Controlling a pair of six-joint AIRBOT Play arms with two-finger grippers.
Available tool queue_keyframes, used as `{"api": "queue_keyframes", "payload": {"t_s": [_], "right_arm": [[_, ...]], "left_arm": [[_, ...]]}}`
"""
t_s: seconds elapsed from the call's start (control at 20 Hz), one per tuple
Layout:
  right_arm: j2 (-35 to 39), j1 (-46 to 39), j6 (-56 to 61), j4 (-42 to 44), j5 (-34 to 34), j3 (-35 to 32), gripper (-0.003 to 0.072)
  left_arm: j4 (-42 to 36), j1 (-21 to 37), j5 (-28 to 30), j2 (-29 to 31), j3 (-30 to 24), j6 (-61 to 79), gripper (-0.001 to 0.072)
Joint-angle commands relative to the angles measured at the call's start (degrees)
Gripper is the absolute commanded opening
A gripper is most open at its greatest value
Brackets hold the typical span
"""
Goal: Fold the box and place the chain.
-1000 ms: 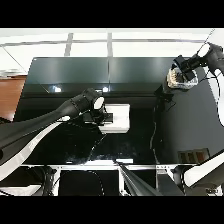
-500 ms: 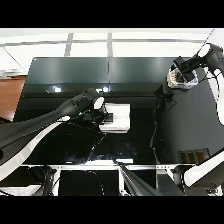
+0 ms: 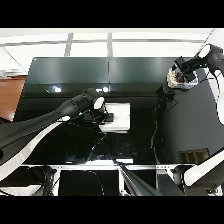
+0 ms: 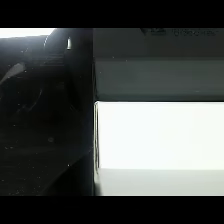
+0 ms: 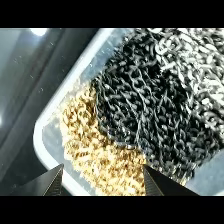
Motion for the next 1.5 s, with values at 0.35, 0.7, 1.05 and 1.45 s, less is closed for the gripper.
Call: {"api": "queue_keyframes", "payload": {"t_s": [0.35, 0.7, 1.05, 1.45], "right_arm": [[-2.71, -0.26, -6.8, 5.81, -1.51, 0.09, 0.001], [11.28, -0.96, -34.51, 7.02, 4.39, 0.09, 0.001], [33.4, 0.42, -43.45, 13.4, 6.91, 0.09, 0.001], [46.01, 0.57, -46.47, 27.1, 16.79, 0.09, 0.0011]], "left_arm": [[-0.17, 0.02, 0.02, -0.02, 0.0, -0.02, 0.0025], [-0.15, 0.02, 0.02, -0.02, 0.0, -0.02, 0.0025], [-0.13, 0.02, -0.22, -0.02, 0.0, 0.0, 0.0025], [-0.13, 0.02, -0.44, -0.02, 0.0, -0.02, 0.0025]]}}
